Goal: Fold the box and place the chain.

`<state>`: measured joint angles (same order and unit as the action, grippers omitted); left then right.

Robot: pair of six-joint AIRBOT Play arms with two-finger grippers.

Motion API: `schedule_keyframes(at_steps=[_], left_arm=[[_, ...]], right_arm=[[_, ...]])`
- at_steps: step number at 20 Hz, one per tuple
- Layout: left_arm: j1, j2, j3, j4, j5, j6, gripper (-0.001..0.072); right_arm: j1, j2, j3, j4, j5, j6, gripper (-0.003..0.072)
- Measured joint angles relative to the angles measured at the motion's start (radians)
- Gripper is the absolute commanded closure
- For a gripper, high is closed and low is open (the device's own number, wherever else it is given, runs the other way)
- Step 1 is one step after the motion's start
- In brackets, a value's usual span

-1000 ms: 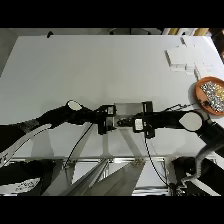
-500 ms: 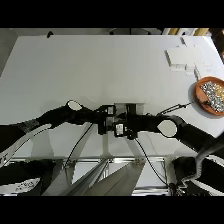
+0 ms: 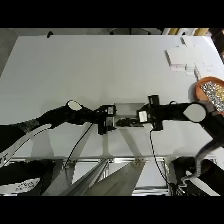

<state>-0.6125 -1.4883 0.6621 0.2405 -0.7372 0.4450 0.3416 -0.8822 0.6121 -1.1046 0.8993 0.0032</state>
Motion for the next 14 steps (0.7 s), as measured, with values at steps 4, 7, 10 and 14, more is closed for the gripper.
schedule_keyframes(at_steps=[4,7,10,14], left_arm=[[0.0,0.0,0.0,0.0,0.0,0.0,0.0499],[0.0,0.0,0.0,0.0,0.0,0.0,0.0499],[0.0,0.0,0.0,0.0,0.0,0.0,0.0499],[0.0,0.0,0.0,0.0,0.0,0.0,0.0499]], right_arm=[[-0.168,-0.048,0.0,-0.05,0.068,-0.035,0.0471],[-0.211,-0.12,0.0,-0.045,0.077,-0.09,0.0516],[-0.224,-0.204,0.0,-0.029,0.079,-0.124,0.0516],[-0.203,-0.291,0.0,0.017,0.074,-0.179,0.0516]])
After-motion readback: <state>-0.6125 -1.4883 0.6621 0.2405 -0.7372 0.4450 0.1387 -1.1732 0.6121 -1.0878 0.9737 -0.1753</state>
